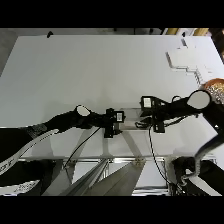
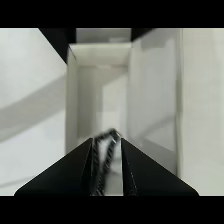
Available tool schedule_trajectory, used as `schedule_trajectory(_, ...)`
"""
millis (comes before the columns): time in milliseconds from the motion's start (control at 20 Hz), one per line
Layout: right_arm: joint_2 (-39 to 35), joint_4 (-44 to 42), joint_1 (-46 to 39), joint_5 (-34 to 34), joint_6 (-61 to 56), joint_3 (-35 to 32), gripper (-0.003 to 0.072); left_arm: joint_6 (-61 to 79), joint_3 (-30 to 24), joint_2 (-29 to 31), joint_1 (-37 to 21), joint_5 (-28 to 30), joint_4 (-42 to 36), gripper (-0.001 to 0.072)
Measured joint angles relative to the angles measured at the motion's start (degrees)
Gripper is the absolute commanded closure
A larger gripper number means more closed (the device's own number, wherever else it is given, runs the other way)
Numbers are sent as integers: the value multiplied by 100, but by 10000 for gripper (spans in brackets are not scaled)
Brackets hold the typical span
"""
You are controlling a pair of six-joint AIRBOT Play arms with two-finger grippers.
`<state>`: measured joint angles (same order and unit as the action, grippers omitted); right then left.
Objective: Fold the box and place the chain.
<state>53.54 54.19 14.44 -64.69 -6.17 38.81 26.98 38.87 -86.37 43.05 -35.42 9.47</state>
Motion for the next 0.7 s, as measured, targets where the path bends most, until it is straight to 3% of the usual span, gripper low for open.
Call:
schedule_trajectory(300, -227, 713, -1274, -87, 35, -181, 480, 0, 0, 0, 0, 0, 0, 397)
schedule_trajectory(700, 339, 525, -1561, 575, 1115, -1056, 484, 0, 0, 0, 0, 0, 2, 397)
